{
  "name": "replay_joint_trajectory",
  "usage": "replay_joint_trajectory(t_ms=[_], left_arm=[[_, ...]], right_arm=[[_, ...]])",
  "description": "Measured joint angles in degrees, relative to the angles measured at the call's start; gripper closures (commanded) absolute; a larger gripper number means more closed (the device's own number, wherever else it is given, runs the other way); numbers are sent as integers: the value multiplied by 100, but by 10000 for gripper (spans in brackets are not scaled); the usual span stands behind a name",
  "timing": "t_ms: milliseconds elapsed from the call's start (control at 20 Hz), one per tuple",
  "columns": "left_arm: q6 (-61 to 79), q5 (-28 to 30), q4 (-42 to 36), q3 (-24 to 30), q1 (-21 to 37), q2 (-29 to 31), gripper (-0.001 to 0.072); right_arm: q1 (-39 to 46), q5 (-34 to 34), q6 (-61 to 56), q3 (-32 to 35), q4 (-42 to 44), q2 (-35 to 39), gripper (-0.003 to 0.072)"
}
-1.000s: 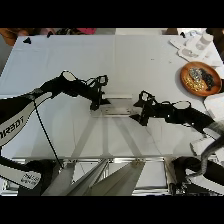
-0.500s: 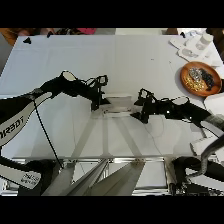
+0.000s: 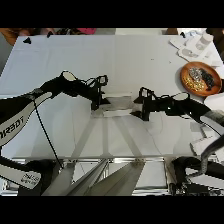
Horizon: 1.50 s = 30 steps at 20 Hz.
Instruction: Fold the box and place the chain.
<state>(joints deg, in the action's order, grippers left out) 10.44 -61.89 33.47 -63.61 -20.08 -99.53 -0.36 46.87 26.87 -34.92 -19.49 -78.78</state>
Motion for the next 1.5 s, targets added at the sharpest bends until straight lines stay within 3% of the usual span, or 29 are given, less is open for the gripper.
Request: replay_joint_trajectory(t_ms=[600, 1500], left_arm=[[4, -15, -2, 0, 2, 0, 698], [4, -26, 0, 0, 0, 0, 698]], right_arm=[[186, 953, 59, -728, -24, -988, 85], [-66, 1443, -376, -1340, -614, -1497, 85]])
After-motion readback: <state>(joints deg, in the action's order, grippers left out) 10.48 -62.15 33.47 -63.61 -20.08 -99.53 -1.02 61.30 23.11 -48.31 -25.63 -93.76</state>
